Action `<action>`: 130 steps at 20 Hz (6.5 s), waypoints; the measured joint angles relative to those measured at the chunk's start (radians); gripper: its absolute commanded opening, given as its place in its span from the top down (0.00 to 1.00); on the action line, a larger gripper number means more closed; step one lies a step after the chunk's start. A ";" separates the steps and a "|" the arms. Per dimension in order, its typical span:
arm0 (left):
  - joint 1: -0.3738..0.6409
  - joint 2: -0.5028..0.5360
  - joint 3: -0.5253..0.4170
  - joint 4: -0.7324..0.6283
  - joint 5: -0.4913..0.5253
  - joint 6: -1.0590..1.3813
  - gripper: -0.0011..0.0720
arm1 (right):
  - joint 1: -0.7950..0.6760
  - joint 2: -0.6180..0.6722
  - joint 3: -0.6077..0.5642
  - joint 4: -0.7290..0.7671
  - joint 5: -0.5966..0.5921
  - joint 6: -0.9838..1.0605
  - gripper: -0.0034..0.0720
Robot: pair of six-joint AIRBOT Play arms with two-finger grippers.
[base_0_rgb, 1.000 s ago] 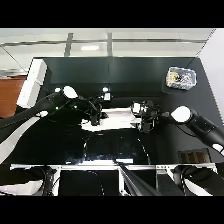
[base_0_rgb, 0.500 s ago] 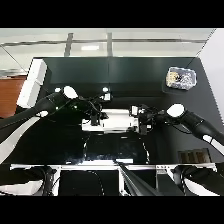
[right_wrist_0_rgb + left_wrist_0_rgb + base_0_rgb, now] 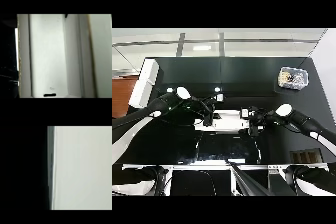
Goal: Fold the box and place the chain.
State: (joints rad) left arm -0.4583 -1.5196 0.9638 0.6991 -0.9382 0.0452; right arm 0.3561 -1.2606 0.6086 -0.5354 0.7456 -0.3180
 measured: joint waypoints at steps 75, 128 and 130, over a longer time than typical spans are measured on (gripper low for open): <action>0.051 0.084 -0.116 -0.160 0.186 -0.463 0.95 | 0.028 -0.064 0.000 -0.060 -0.045 0.022 0.76; -0.047 0.267 -0.295 -0.008 0.223 0.034 0.61 | 0.028 -0.064 0.000 -0.060 -0.047 0.023 0.76; -0.051 0.264 -0.295 -0.023 0.238 0.034 0.61 | 0.028 -0.064 0.000 -0.060 -0.047 0.023 0.76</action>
State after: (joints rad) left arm -0.5095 -1.2552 0.6689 0.6765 -0.6998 0.0788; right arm 0.3840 -1.3243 0.6086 -0.5949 0.6983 -0.2951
